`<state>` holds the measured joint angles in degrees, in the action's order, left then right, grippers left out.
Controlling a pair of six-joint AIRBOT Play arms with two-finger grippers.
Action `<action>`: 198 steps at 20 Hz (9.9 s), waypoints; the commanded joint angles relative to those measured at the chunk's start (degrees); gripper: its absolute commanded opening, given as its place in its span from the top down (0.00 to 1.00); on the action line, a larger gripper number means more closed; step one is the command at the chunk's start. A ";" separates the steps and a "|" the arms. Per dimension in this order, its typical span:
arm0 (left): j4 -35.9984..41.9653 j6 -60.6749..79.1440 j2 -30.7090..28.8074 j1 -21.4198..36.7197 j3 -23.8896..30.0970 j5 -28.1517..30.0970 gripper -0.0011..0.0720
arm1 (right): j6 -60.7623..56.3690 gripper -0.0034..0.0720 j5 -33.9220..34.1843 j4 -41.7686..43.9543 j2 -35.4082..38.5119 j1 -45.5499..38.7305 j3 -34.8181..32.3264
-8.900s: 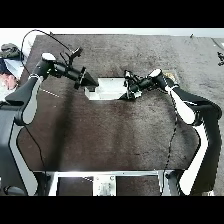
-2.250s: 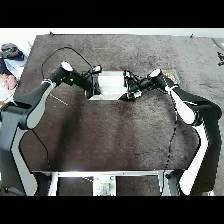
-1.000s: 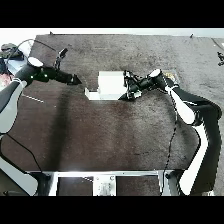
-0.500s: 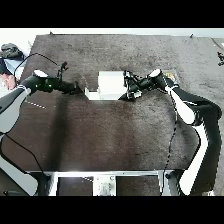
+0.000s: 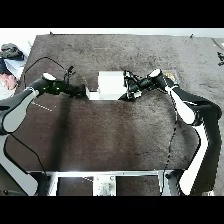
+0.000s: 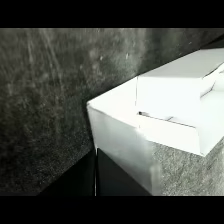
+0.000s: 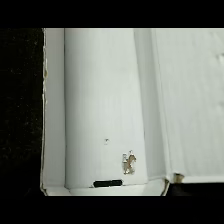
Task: Fold the box and place the chain.
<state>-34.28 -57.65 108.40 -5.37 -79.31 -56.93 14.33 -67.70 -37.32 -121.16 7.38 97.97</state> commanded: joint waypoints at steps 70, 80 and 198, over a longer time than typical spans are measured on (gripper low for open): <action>-52.70 -63.47 13.16 -23.52 -37.90 -16.06 0.57 | -0.02 0.41 0.00 0.02 -0.04 0.04 -0.02; -54.58 -63.34 13.40 -23.52 -37.92 -15.82 0.80 | -0.02 0.41 0.00 0.02 -0.04 0.04 -0.02; 13.73 83.21 16.37 -5.90 -17.33 -12.35 0.01 | -0.02 0.41 -0.02 0.02 -0.04 0.04 -0.02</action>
<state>-20.58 25.47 124.75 -11.22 -96.64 -69.01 14.39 -67.85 -37.36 -121.19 7.42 97.97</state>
